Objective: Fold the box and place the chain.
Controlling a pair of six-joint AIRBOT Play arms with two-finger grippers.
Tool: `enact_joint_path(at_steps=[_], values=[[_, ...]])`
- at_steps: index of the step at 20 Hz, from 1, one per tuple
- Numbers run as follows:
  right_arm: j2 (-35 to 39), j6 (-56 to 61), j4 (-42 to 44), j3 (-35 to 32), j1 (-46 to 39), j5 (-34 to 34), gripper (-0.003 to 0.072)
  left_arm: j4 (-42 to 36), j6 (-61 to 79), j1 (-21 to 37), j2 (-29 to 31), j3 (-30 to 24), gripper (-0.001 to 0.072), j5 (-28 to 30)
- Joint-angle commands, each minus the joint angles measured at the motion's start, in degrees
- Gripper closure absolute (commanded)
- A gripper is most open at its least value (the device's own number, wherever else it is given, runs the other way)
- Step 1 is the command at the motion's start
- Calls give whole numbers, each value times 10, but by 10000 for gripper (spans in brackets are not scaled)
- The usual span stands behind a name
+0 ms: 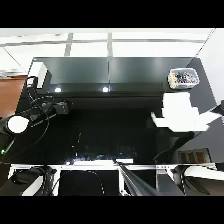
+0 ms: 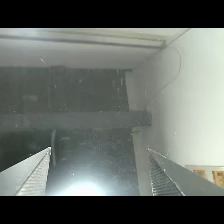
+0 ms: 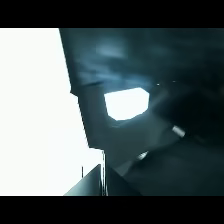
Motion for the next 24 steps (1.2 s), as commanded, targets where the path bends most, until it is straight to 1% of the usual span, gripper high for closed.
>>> enact_joint_path(at_steps=[1, 3, 4, 5, 8, 10, 11, 14, 16, 17, 18, 20, 22, 24], values=[[95, -8, 142, -99, 47, -18, 673, -1, 0, 0, 0, 0, 1, -27], [153, -8, 188, -163, 100, -49, 673, -2, 0, 0, 0, 0, 1, -50], [185, -8, 214, -201, 131, -75, 673, -3, 0, 0, 0, 0, 2, -60], [216, -8, 239, -239, 161, -109, 673, -5, 0, 0, 0, 0, 1, -65], [307, -30, 340, -367, 271, -254, 673, -22, 1, -1, -1, 0, 1, -72], [334, -54, 394, -422, 361, -323, 673, -62, 21, -1, -9, 0, 1, -77], [336, -55, 411, -439, 409, -356, 672, -91, 47, -1, -17, 0, 2, -84], [336, -54, 420, -461, 563, -469, 673, -242, 154, 0, -70, 7, 1, -124], [336, -44, 420, -461, 635, -528, 672, -337, 239, 0, -130, 32, 1, -172], [336, -40, 419, -462, 657, -547, 672, -365, 264, 0, -163, 50, 2, -194], [336, -31, 420, -461, 672, -561, 672, -369, 263, 0, -197, 71, 1, -210], [336, -28, 418, -462, 682, -562, 672, -370, 264, 0, -258, 105, 1, -245], [336, -28, 417, -461, 685, -556, 673, -371, 272, 0, -315, 128, 1, -294], [336, -28, 417, -462, 685, -553, 672, -375, 308, 0, -364, 142, 1, -343]])
